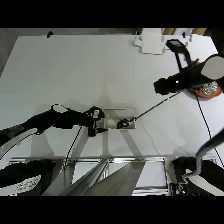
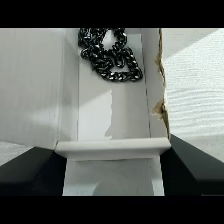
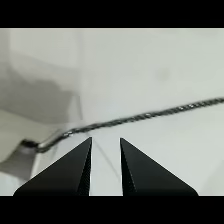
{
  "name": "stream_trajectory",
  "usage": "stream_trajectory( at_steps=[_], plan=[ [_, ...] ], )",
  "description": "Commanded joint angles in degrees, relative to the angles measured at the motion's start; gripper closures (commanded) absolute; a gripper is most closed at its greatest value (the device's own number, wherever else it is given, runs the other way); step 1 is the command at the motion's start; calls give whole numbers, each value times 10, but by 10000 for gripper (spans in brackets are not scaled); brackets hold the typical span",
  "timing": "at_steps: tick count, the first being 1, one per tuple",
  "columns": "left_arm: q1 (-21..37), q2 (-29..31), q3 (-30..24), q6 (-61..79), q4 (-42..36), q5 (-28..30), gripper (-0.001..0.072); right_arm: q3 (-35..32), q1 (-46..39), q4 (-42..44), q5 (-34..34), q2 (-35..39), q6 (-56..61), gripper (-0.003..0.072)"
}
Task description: Fold the box and place the chain.
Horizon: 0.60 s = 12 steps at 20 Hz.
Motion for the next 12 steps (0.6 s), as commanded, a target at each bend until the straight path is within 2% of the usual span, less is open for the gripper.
stream_trajectory(
  at_steps=[1,5,9,11,12],
  plan=[
    [0,0,0,0,0,0,558,-27,-55,-9,-28,-30,-3,511],
    [0,0,0,0,0,0,558,-81,-56,-7,-90,-56,1,510],
    [0,0,0,0,0,0,558,-109,-56,-7,-113,-79,3,497],
    [0,0,0,0,0,0,558,-109,-56,-6,-122,-96,3,348],
    [0,0,0,0,0,0,558,-109,-56,-6,-126,-105,3,318]
  ],
)
